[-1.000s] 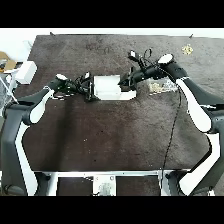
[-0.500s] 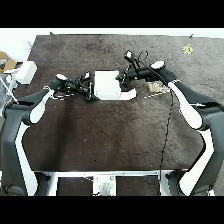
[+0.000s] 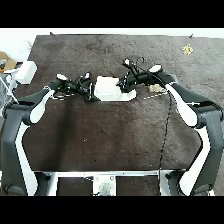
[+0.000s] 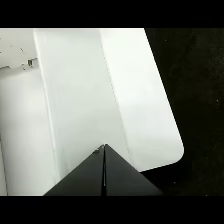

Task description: Fold the box and place the chain.

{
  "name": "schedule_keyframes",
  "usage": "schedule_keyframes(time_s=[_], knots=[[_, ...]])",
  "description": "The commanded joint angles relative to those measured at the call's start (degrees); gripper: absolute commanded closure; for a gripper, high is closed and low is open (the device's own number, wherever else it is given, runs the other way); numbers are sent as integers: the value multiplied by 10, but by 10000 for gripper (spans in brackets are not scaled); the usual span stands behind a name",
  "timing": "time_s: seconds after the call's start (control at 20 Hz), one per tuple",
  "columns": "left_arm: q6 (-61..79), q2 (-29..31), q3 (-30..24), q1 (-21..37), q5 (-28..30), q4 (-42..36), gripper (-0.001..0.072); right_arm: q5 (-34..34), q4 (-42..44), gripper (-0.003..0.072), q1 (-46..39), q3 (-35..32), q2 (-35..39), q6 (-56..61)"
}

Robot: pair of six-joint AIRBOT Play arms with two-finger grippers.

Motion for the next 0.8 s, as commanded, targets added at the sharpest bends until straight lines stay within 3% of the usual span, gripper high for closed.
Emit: schedule_keyframes(time_s=[0.0, 0.2, 0.3, 0.45, 0.5, 0.55, 0.6, 0.75], knots=[[0, 0, 0, 0, 2, -1, 364, -9, -4, 682, -1, 0, 3, 0], [0, 0, 0, 0, 2, -1, 363, 1, 16, 682, -15, 0, 47, 3], [0, 0, 0, 0, 2, -1, 363, 57, -2, 681, -27, 0, 85, 7], [0, 0, 0, 0, 2, -1, 364, 122, -201, 680, -9, 0, 139, 92], [0, 0, 0, 1, 2, -1, 364, 130, -250, 579, 0, 0, 146, 111], [0, 0, 0, 0, 2, -1, 364, 136, -270, 319, 5, 0, 146, 110], [0, 0, 0, 0, 2, -1, 363, 129, -273, 120, 7, -6, 141, 97], [0, 0, 0, 1, 3, -1, 364, 75, -272, 102, 7, -36, 125, 13]])
